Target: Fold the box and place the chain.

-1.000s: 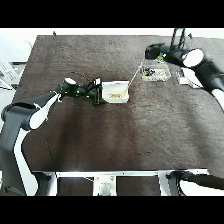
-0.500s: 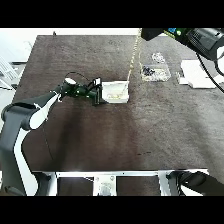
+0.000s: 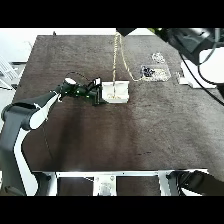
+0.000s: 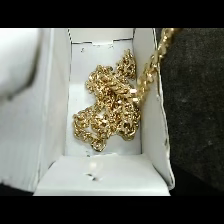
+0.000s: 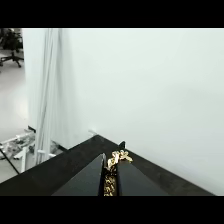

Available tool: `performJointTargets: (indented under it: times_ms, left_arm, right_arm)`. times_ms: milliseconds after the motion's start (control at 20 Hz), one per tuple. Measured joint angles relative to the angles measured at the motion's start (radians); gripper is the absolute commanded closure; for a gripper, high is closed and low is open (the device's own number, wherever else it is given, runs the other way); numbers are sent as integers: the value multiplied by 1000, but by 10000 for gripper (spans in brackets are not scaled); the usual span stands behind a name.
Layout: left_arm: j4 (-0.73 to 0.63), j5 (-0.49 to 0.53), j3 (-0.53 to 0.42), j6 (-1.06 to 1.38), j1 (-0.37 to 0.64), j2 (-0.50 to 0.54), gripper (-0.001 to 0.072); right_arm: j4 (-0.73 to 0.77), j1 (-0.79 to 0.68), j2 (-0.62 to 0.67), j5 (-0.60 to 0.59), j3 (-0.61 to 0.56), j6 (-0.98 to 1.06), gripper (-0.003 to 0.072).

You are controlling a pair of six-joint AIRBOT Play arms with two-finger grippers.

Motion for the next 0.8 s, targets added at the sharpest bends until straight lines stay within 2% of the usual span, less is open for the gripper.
performJointTargets:
  times_ms: [450,800]
  left_arm:
    - [0,0,0,0,0,0,359]
    - [0,0,0,0,0,0,358]
  right_arm:
    - [-42,11,-41,72,8,39,686]
    - [-423,-42,-22,310,43,211,686]
